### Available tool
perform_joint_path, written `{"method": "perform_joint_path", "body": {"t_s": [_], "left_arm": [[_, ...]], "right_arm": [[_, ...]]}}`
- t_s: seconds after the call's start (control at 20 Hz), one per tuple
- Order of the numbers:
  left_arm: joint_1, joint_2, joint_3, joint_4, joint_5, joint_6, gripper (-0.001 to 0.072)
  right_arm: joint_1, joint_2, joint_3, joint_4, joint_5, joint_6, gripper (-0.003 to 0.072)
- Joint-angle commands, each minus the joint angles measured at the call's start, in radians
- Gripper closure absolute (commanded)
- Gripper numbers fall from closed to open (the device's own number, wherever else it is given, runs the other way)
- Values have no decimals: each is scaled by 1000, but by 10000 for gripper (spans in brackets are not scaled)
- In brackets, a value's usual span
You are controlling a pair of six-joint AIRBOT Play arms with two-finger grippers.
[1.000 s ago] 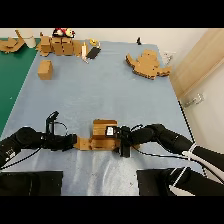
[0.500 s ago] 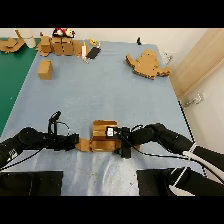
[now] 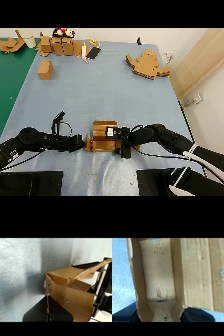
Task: Fold the box.
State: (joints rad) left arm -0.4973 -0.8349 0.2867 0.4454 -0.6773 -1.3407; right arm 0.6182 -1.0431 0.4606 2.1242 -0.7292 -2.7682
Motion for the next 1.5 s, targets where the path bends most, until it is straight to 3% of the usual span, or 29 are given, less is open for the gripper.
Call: {"method": "perform_joint_path", "body": {"t_s": [0.0,0.05,0.1,0.15,0.2,0.45,0.65,1.45], "left_arm": [[-27,-1,0,-39,24,25,695],[-24,0,0,-37,24,25,694],[-18,0,0,-34,23,28,515],[-13,0,0,-32,21,28,247],[-8,0,0,-32,14,27,222],[-6,0,0,-33,25,25,217],[-6,0,1,-46,99,24,219],[-5,0,1,-48,49,69,218]], "right_arm": [[1,-1,0,0,26,0,105],[1,-1,0,0,25,0,105],[1,-1,0,0,25,0,105],[1,-1,0,0,25,0,106],[1,-1,0,0,25,0,106],[1,-1,0,0,25,0,106],[1,-1,0,0,25,0,106],[1,-1,0,0,24,0,105]]}}
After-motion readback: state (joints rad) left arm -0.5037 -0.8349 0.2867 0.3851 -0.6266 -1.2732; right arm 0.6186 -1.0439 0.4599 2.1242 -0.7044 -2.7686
